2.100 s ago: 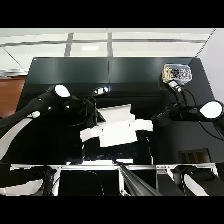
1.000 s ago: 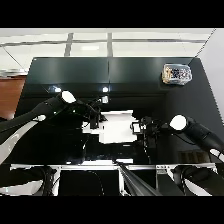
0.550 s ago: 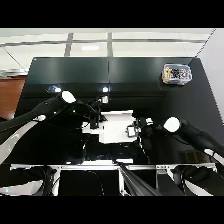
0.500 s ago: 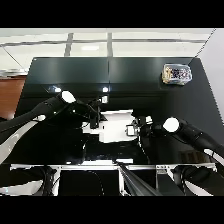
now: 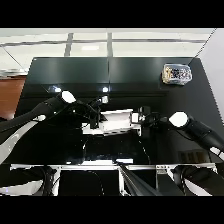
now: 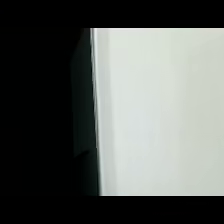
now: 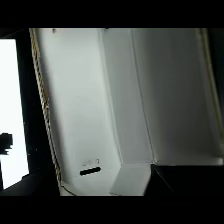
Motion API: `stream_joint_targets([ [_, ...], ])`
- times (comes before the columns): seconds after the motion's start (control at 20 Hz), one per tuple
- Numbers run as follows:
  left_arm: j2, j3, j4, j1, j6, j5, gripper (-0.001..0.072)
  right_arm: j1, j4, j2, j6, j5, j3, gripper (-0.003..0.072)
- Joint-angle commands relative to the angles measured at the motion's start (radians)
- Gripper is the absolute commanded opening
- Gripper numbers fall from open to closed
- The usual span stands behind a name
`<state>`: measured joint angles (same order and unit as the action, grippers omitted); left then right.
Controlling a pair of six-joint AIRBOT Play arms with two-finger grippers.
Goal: Fold the box and place the chain.
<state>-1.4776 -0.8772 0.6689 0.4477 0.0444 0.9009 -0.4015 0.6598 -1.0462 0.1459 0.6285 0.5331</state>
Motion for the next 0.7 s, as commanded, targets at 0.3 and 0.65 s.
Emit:
stream_joint_targets([
  [0.3,0.000,-0.001,0.004,0.000,0.001,0.001,0.0024,0.080,-0.267,-0.052,0.195,0.150,0.003,0.0702],
  [0.65,0.000,-0.001,0.008,0.000,0.001,0.026,0.0025,0.047,-0.208,-0.173,0.228,0.146,0.003,0.0702],
])
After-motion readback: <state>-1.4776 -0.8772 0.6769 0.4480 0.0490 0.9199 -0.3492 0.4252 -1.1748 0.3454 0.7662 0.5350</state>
